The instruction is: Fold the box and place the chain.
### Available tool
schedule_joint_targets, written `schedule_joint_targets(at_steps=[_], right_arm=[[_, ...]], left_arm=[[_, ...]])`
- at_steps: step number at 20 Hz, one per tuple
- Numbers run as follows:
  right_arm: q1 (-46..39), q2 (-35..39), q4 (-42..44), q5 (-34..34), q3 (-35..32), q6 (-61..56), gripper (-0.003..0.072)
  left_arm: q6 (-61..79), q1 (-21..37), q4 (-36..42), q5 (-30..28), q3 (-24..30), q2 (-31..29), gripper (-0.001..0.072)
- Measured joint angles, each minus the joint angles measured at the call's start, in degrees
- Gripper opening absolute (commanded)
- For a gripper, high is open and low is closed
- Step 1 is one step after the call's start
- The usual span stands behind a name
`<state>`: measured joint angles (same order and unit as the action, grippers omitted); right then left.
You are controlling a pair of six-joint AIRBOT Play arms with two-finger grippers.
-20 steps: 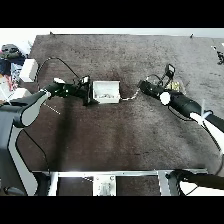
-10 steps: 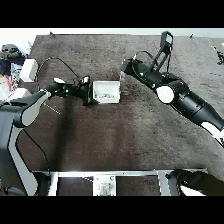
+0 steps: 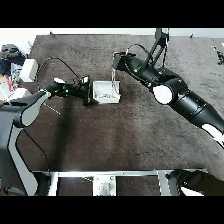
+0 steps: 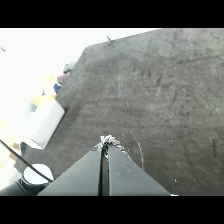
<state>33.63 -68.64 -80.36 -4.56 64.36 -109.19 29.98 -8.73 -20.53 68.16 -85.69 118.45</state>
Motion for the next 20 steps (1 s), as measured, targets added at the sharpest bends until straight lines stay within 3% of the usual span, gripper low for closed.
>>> schedule_joint_targets(at_steps=[8, 12, 13, 14, 15, 16, 17, 19, 20], right_arm=[[1.2, -1.1, -0.4, 3.1, 0.1, 0.2, 0.0010], [1.3, -4.3, -1.1, 0.0, 0.1, 0.2, 0.0009], [1.3, -5.1, -1.2, -1.7, 0.1, 0.2, 0.0078], [1.3, -5.7, -1.3, -3.5, 0.1, 0.2, 0.0302], [1.4, -6.4, -1.4, -5.3, 0.1, 0.3, 0.0324], [1.4, -6.5, -1.5, -5.6, 0.1, 0.4, 0.0307], [1.4, -7.4, -1.7, -8.4, 0.1, 1.7, 0.0222], [1.0, -8.0, -1.8, -10.2, 0.1, 4.7, 0.0220], [0.5, -8.1, -1.8, -10.8, 0.1, 6.5, 0.0162]], left_arm=[[0.0, 0.0, 0.0, 0.0, 0.0, 0.0, 0.0285], [0.0, 0.0, 0.0, 0.0, 0.0, 0.0, 0.0285], [0.0, 0.0, 0.0, 0.0, 0.0, 0.0, 0.0285], [0.0, 0.0, 0.0, 0.0, 0.0, 0.0, 0.0285], [0.0, 0.0, 0.0, 0.0, 0.0, 0.0, 0.0285], [0.0, 0.0, 0.0, 0.0, 0.0, 0.0, 0.0285], [0.0, 0.0, 0.0, 0.0, 0.0, 0.0, 0.0285], [0.0, 0.0, 0.0, 0.0, 0.0, 0.0, 0.0285], [0.0, 0.0, 0.0, 0.0, 0.0, 0.0, 0.0286]])
